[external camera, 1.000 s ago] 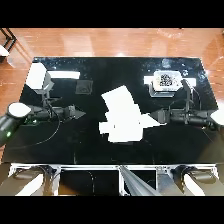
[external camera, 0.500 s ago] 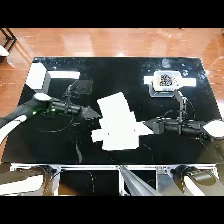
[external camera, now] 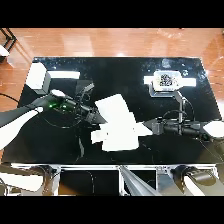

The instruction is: Fold the box and place the chain.

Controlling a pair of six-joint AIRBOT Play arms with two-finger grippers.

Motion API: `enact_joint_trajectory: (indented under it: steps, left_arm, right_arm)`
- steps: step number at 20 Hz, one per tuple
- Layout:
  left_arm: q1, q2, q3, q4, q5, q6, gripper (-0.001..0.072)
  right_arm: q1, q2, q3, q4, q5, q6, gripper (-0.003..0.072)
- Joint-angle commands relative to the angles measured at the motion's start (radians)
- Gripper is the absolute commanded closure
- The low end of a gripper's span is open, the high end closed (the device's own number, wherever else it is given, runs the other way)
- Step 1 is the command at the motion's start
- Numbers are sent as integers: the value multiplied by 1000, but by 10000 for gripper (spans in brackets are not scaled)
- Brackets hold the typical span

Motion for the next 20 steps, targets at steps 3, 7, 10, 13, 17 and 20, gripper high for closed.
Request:
enact_joint_trajectory:
  steps: [3, 7, 10, 13, 17, 20]
  left_arm:
    - [-13, -22, 10, -85, -146, 158, 106]
    - [-45, -22, 10, 26, -80, 160, 134]
    - [-60, -22, 10, 43, -49, 161, 262]
    - [-61, -22, 10, 43, -36, 160, 276]
    - [-88, -22, 10, 37, -51, 158, 277]
    - [-109, -22, 10, 42, -32, 159, 487]
  right_arm:
    - [1, 1, -1, -5, -2, 14, 667]
    - [1, 1, -1, -14, -4, 32, 667]
    - [1, 1, -1, -14, -4, 35, 667]
    - [1, 1, -1, -19, -4, 37, 667]
    - [1, 1, -1, -46, -4, 39, 667]
    - [1, 1, -1, -49, -16, 39, 666]
